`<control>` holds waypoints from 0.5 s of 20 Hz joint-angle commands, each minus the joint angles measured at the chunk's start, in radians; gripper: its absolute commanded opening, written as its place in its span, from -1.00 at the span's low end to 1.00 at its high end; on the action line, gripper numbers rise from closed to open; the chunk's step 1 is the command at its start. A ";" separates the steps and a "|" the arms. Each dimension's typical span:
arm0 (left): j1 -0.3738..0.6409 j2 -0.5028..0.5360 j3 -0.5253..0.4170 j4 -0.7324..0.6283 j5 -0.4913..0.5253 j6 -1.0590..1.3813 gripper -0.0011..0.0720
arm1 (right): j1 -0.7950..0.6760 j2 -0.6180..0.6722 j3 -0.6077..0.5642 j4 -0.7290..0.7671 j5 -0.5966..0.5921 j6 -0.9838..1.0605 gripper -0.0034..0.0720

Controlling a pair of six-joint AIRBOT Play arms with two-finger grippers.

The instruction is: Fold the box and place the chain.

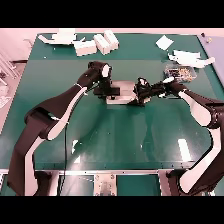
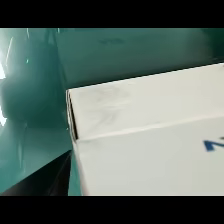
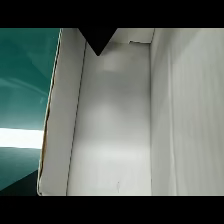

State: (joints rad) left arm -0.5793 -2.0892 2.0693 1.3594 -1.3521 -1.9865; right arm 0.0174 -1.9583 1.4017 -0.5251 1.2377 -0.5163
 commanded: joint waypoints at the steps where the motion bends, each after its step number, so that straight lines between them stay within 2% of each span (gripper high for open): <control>1: 0.000 0.034 0.001 0.016 0.016 0.010 0.22 | 0.000 0.000 0.000 0.000 0.002 0.000 0.58; 6: 0.000 0.095 0.000 0.034 0.008 0.049 0.22 | 0.000 0.000 0.000 0.000 0.002 0.000 0.58; 10: 0.000 0.184 -0.005 0.173 -0.050 0.150 0.22 | 0.000 0.000 0.000 0.000 0.002 0.000 0.58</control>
